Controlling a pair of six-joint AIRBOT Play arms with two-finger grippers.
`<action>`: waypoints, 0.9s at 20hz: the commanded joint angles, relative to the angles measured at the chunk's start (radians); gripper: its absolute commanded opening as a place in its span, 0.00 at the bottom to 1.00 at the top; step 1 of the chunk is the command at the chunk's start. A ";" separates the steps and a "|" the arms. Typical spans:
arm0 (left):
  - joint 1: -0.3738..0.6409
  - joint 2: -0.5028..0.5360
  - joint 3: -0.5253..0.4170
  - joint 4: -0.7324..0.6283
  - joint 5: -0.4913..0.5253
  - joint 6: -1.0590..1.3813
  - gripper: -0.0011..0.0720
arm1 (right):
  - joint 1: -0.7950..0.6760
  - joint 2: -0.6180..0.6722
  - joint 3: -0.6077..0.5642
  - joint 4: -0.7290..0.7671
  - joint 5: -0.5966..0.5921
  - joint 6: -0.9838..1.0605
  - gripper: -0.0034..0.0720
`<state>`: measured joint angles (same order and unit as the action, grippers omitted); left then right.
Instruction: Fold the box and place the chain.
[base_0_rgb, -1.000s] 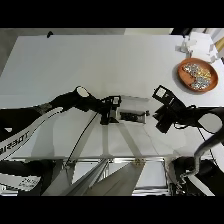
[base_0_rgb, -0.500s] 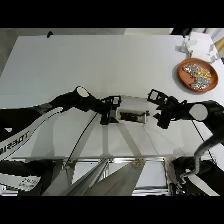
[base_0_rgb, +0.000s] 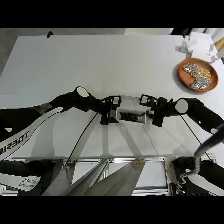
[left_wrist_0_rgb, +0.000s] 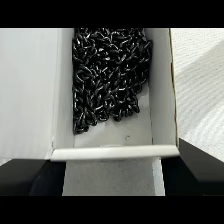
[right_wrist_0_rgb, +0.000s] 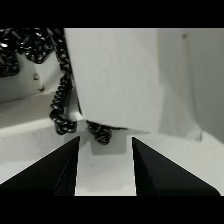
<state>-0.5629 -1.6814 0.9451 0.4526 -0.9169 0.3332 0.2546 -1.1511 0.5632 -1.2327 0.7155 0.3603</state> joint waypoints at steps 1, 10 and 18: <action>0.000 0.000 0.000 0.000 0.000 0.000 0.30 | 0.000 -0.043 -0.001 0.069 -0.037 -0.086 0.51; 0.000 0.000 0.000 0.000 0.000 0.000 0.30 | 0.000 -0.011 0.000 0.084 0.045 -0.067 0.06; 0.000 0.000 0.000 0.000 0.000 0.000 0.30 | 0.000 0.304 0.000 -0.139 0.224 0.322 0.06</action>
